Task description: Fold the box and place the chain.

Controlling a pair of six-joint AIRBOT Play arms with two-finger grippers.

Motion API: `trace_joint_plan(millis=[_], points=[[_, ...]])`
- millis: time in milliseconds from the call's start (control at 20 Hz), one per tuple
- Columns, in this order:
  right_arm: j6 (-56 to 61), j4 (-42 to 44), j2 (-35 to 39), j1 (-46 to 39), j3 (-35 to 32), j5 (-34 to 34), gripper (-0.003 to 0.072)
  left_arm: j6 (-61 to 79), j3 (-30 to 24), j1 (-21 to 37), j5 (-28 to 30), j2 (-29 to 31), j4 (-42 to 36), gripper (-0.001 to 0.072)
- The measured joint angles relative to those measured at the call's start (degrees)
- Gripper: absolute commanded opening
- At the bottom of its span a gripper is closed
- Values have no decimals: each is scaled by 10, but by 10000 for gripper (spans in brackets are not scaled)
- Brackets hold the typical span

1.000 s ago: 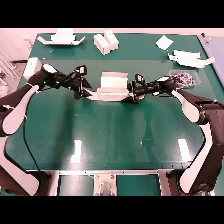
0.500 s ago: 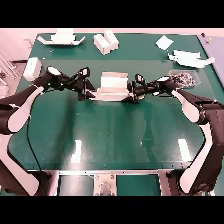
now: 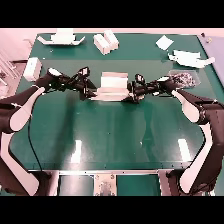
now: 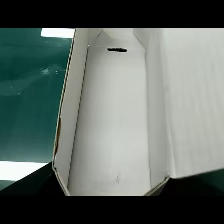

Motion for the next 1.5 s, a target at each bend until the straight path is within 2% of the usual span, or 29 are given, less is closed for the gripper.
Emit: trace_joint_plan(millis=[600, 700, 800, 850, 900, 1500], points=[[0, 0, 0, 0, 0, 0, 540, 9, 0, 0, 5, 0, -11, 405], [0, 0, 0, 0, 0, 0, 540, 9, 0, 0, 4, -2, -14, 335], [0, 0, 0, 0, 0, 0, 540, 11, 0, 0, 2, -9, -23, 335], [0, 0, 0, 0, 0, 0, 540, 12, 0, 0, 2, -12, -28, 246], [0, 0, 0, 0, 0, 0, 540, 15, 0, 0, 2, -14, -33, 239], [0, 0, 0, 0, 0, 0, 540, 43, 0, -34, 39, -26, -56, 239]])
